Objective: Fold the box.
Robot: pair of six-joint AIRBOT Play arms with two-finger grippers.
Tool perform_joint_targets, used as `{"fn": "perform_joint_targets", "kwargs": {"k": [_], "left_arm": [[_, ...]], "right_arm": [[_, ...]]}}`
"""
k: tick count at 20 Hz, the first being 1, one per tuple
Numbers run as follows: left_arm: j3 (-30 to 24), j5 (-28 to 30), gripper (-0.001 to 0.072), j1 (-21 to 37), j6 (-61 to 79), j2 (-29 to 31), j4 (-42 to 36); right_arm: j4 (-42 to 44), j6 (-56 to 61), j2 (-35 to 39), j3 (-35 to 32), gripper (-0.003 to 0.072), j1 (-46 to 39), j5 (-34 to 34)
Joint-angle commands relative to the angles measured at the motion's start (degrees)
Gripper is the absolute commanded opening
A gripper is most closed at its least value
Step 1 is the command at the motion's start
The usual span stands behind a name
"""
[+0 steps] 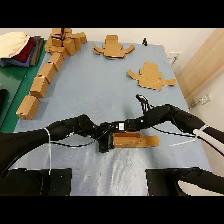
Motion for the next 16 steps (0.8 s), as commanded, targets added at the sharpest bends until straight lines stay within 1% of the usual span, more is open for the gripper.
{"fn": "perform_joint_targets", "kwargs": {"k": [1,4,5,7,9,10,12,13,14,15,16], "left_arm": [[0.0,0.0,0.0525,0.0,0.0,0.0,0.0],[0.0,0.0,0.0526,0.0,0.0,0.0,0.0],[0.0,0.0,0.0525,0.0,0.0,0.0,0.0],[0.0,0.0,0.0525,0.0,0.0,0.0,0.0],[0.0,0.0,0.0525,0.0,0.0,0.0,0.0],[0.0,0.0,0.0525,0.0,0.0,0.0,0.0],[0.0,0.0,0.0525,0.0,0.0,0.0,0.0],[0.0,0.0,0.0525,0.0,0.0,0.0,0.0],[0.0,0.0,0.0525,0.0,0.0,0.0,0.0],[0.0,0.0,0.0525,0.0,0.0,0.0,0.0],[0.0,0.0,0.0525,0.0,0.0,0.0,0.0]], "right_arm": [[-1.7,-5.3,2.5,2.2,0.0005,0.4,-0.7],[-9.6,-4.9,10.5,3.3,0.0005,0.4,-1.1],[-12.0,-3.6,13.1,3.3,0.0004,0.4,-2.3],[-13.0,-3.0,17.8,3.1,0.0005,0.4,-6.9],[-12.8,-3.5,21.8,1.6,0.0004,0.5,-13.3],[-12.6,-5.5,23.8,0.1,0.0004,0.8,-17.2],[-11.7,-14.9,27.6,-3.1,0.0006,0.9,-24.4],[-12.4,-18.4,29.0,-4.4,0.0068,0.9,-26.7],[-14.4,-20.1,30.1,-5.8,0.0287,0.9,-27.0],[-16.9,-22.0,30.4,-6.8,0.0416,0.9,-26.5],[-19.6,-24.7,30.3,-7.8,0.0431,0.9,-25.0]]}}
